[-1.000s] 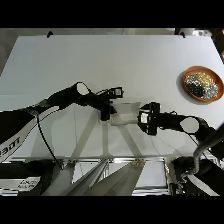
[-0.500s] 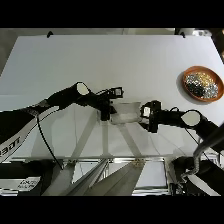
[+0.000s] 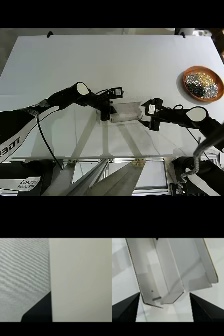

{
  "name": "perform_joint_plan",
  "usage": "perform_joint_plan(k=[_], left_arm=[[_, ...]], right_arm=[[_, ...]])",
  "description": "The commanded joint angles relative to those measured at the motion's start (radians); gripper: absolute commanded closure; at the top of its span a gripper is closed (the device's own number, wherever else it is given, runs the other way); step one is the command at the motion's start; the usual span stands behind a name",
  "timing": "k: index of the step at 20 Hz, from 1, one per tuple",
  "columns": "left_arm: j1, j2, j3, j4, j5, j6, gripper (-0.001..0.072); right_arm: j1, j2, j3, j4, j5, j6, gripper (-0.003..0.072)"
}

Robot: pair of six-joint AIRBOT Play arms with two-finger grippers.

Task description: Fold the box and place the chain.

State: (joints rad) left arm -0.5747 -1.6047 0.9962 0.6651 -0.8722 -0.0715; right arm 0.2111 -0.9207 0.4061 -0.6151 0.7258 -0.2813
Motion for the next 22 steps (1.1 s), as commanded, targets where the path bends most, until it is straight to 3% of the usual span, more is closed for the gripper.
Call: perform_joint_plan(k=[1,22], left_arm=[[0.0,0.0,-0.001,0.0,0.0,0.0,0.0698],[0.0,0.0,-0.001,0.0,0.0,0.0,0.0698]], right_arm=[[-0.014,-0.036,0.0,0.021,0.056,-0.02,0.0044],[-0.087,-0.136,0.037,0.056,0.069,-0.094,0.0048]])
